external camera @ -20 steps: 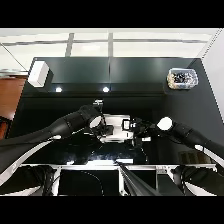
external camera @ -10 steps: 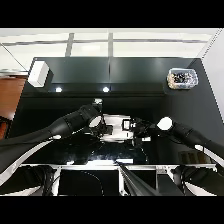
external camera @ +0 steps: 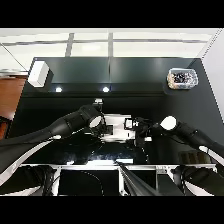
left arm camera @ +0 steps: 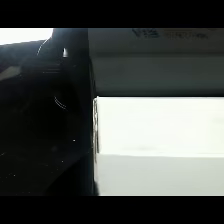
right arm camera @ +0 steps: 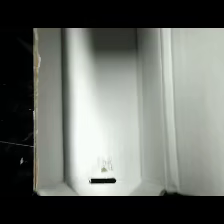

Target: Fold the box and place the chain.

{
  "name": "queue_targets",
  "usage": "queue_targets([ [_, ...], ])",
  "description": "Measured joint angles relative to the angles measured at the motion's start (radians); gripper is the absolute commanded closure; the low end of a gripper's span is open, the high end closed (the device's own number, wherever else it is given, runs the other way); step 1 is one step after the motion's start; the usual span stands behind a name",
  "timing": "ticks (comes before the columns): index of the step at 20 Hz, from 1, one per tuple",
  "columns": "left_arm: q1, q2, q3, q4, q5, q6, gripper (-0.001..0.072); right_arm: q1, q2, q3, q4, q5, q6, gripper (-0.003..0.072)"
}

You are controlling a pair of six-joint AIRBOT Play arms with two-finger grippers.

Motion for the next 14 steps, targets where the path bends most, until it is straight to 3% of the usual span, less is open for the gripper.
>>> queue_targets([
  [6,0.0,0.0,0.0,-0.001,-0.009,-0.001,0.0683,-0.05,0.077,0.0,-0.103,0.072,0.032,-0.0013],
  [14,0.0,0.0,0.0,-0.005,-0.009,-0.003,0.0686,-0.053,0.079,0.0,-0.113,0.088,0.028,-0.0013],
])
